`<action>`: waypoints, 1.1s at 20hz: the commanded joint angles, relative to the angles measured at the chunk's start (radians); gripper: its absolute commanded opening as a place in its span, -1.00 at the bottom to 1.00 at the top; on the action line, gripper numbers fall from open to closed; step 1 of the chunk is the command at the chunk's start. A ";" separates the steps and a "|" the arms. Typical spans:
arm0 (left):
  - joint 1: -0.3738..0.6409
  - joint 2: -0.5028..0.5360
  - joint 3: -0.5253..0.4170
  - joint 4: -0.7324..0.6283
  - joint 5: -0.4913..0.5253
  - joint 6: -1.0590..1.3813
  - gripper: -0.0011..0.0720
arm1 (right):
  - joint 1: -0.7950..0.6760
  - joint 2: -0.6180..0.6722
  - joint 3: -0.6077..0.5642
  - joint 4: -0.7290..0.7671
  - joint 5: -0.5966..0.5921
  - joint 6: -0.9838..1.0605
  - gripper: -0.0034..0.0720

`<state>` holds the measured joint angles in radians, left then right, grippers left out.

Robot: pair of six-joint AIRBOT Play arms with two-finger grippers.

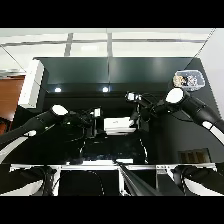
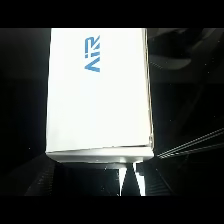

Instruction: Fold the box and place the chain.

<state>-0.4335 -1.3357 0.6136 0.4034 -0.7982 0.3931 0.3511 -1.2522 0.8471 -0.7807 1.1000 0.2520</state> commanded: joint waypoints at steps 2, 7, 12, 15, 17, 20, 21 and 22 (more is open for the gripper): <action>0.000 0.000 0.001 0.003 0.000 0.000 0.06 | 0.000 0.001 0.001 0.005 -0.004 -0.002 0.09; 0.000 0.000 0.001 0.003 0.001 0.000 0.06 | 0.000 0.001 0.001 0.005 -0.003 -0.002 0.10; 0.000 0.000 0.001 0.003 0.000 0.000 0.06 | 0.000 0.001 0.001 0.000 -0.002 -0.002 0.10; 0.000 0.000 0.001 0.003 0.000 0.000 0.06 | 0.000 0.001 0.001 -0.028 -0.002 -0.002 0.10; 0.000 0.000 0.001 0.003 0.000 0.000 0.06 | 0.000 0.001 0.001 -0.040 -0.002 -0.002 0.10; 0.000 0.000 0.001 0.003 0.001 0.000 0.06 | 0.000 0.001 0.001 -0.040 -0.003 -0.002 0.10; 0.000 0.000 0.001 0.003 0.000 0.000 0.06 | 0.000 0.001 0.001 -0.040 -0.004 -0.002 0.10; 0.000 0.000 0.001 0.003 0.000 0.000 0.06 | 0.000 0.001 0.001 -0.040 -0.004 -0.002 0.10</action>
